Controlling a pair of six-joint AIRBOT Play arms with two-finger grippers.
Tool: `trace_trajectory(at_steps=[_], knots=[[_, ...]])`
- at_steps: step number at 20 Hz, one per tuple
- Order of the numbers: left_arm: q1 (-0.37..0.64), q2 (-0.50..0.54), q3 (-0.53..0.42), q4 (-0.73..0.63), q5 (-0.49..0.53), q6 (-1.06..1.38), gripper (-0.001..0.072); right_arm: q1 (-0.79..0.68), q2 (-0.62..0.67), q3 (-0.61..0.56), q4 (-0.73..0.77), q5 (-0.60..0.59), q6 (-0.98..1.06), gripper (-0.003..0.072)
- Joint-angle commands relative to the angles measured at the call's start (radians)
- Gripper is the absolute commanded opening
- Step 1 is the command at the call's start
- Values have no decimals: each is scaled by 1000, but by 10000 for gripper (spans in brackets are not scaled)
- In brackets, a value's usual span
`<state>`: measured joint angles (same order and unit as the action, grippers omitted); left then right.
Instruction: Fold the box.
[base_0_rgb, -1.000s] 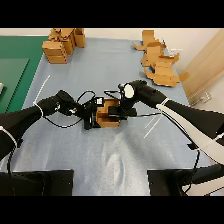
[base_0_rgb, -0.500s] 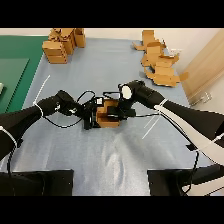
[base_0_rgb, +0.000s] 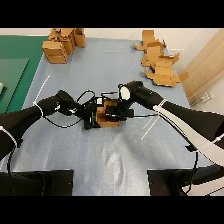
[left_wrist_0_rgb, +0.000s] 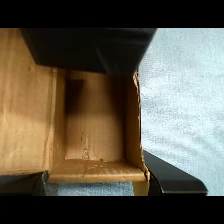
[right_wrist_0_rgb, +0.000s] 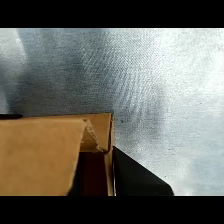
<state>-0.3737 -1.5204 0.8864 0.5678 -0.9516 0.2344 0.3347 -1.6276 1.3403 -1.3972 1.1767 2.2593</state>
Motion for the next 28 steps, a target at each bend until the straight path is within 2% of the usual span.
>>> trace_trajectory(at_steps=[1,8,9,10,20,23,24,25,26,28], knots=[[0,0,0,0,1,0,104,10,0,1,-39,21,28,138],[0,0,0,-1,0,0,104,10,0,1,-63,55,42,125],[0,0,0,0,0,0,104,10,0,1,-62,50,41,25],[0,0,0,-1,1,0,104,10,0,1,-61,42,41,7],[0,0,0,-1,0,0,104,10,0,1,-56,38,44,4],[0,0,0,-1,0,0,104,10,0,1,-42,38,45,7],[0,0,0,-1,0,0,104,10,0,1,-37,38,45,33],[0,0,0,-1,0,0,104,10,0,1,-30,38,47,195],[0,0,0,-1,0,0,104,10,0,1,-23,38,48,263],[0,0,0,-1,-1,0,104,10,0,1,-23,38,49,145]])
